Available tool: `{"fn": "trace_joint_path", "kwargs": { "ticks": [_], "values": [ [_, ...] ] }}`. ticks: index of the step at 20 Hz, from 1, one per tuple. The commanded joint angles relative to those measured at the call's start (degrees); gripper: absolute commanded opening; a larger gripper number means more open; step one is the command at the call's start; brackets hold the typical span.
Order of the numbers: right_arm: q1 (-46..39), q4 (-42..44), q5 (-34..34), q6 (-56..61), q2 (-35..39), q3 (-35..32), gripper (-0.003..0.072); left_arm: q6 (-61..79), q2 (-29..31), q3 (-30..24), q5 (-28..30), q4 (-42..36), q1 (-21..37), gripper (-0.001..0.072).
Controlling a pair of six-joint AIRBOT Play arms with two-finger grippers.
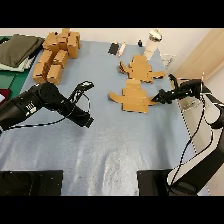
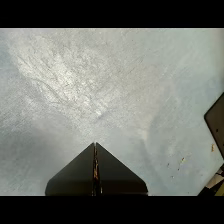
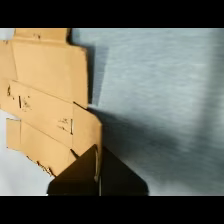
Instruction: Fold the box.
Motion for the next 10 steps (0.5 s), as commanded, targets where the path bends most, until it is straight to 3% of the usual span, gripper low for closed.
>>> {"fn": "trace_joint_path", "kwargs": {
  "ticks": [1,4,5,6,7,10],
  "values": [
    [2.67,0.44,-4.00,-0.20,0.66,0.37,0.0002,0.02,0.04,0.07,-1.01,-1.03,0.07,0.0016],
    [5.90,3.04,-5.31,0.07,3.87,-3.37,-0.0001,0.11,0.04,0.07,-2.38,-0.92,0.28,0.0017],
    [7.06,5.20,-4.15,0.04,5.92,-7.15,-0.0002,0.24,0.04,0.07,-3.10,-0.96,0.55,0.0087],
    [8.59,7.17,-2.54,0.02,8.68,-12.17,-0.0002,0.20,0.02,0.04,-3.50,-0.79,1.03,0.0370],
    [10.32,8.35,-0.68,0.00,11.69,-17.27,-0.0002,-0.31,0.02,0.04,-3.50,-0.76,1.84,0.0420],
    [17.44,9.94,7.63,-0.09,24.28,-34.69,-0.0002,0.68,0.02,0.04,-4.68,-0.52,5.68,0.0423]
  ]
}}
